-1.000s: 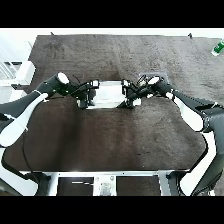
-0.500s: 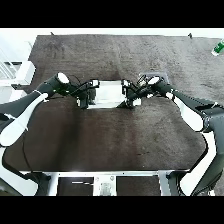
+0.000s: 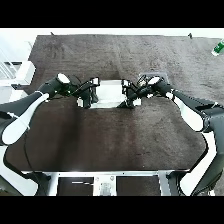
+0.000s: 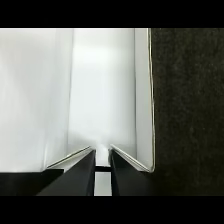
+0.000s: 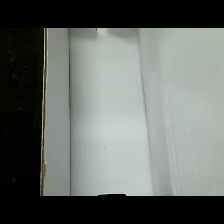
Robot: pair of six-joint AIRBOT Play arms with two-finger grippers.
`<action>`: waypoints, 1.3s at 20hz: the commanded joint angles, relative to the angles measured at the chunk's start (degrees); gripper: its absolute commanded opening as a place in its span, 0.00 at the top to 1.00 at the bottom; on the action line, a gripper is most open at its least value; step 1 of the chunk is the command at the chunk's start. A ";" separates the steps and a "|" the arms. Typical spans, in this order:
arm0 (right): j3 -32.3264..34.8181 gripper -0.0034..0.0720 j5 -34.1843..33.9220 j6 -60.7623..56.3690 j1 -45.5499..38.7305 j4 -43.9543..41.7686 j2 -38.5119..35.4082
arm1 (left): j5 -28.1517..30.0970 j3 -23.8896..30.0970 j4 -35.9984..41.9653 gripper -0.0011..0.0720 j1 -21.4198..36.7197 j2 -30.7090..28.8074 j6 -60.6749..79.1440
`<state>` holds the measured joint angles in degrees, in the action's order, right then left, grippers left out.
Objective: Fold the box and place the chain.
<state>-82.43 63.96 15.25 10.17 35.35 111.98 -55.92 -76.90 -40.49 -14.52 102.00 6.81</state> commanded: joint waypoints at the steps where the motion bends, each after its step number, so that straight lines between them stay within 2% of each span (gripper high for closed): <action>1: -0.02 0.22 0.00 0.04 0.04 -0.02 0.02 | 0.81 0.02 2.23 0.81 -0.02 0.15 1.20; 2: -0.02 0.22 0.00 0.04 0.04 -0.02 0.02 | 0.83 0.00 2.34 0.77 -0.02 0.35 1.20; 3: -0.02 0.22 0.00 0.04 0.04 -0.02 0.02 | 0.74 0.02 2.78 0.68 -0.02 0.72 1.18; 8: -0.02 0.22 0.00 0.04 0.04 -0.02 0.02 | -0.11 0.00 3.32 0.67 -0.02 1.60 1.66; 9: -0.02 0.22 0.00 0.04 0.04 -0.02 0.02 | -0.50 0.00 3.43 0.45 -0.02 1.60 2.60; 10: -0.02 0.22 0.00 0.04 0.04 -0.02 0.02 | -0.52 0.00 3.54 0.39 -0.02 1.60 2.69; 15: -0.02 0.22 0.00 0.04 0.04 -0.02 0.02 | -0.70 0.00 3.54 0.39 -0.02 1.60 2.69; 16: -0.02 0.22 0.00 0.04 0.04 -0.02 0.02 | -0.76 0.00 3.52 0.30 -0.02 1.60 2.78; 17: -0.02 0.22 0.00 0.04 0.04 0.00 0.02 | -0.48 0.02 3.67 0.06 -0.02 1.60 2.58; 18: -0.02 0.22 0.00 0.04 0.04 -0.02 0.02 | -0.48 0.00 3.67 0.10 -0.02 1.60 2.47; 26: -0.02 0.22 0.00 0.04 0.04 -0.02 0.02 | -0.59 0.00 3.65 0.12 -0.02 1.60 2.51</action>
<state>-82.43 64.07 15.35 10.20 35.38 111.98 -56.47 -76.93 -36.88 -14.55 103.59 9.34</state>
